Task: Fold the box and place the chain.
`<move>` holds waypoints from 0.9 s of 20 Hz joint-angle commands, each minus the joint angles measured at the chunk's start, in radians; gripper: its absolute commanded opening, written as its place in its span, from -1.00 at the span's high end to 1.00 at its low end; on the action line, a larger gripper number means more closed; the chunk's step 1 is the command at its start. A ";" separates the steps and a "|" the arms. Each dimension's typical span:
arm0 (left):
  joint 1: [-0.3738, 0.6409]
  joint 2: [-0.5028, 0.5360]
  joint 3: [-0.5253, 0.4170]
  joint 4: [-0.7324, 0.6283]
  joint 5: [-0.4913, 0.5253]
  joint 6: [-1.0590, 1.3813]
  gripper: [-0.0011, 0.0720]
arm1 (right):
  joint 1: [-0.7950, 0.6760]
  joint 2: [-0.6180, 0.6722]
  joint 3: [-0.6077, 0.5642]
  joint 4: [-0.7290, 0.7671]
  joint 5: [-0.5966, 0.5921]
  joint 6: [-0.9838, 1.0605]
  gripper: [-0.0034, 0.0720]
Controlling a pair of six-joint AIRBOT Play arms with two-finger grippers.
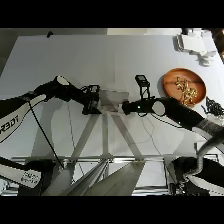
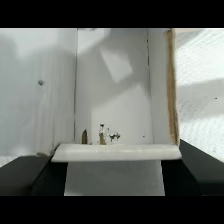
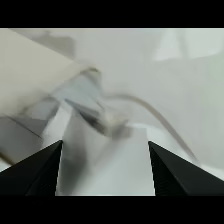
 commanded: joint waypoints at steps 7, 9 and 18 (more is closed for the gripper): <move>0.001 0.000 0.000 0.002 0.000 0.001 0.58 | 0.001 0.000 0.048 0.012 -0.019 0.026 -0.58; 0.001 0.000 0.000 0.002 0.000 0.001 0.58 | 0.002 0.000 0.093 0.011 0.022 0.025 -0.58; 0.001 0.000 0.000 0.001 0.000 0.001 0.58 | 0.042 -0.080 0.165 -0.006 0.129 0.086 -0.58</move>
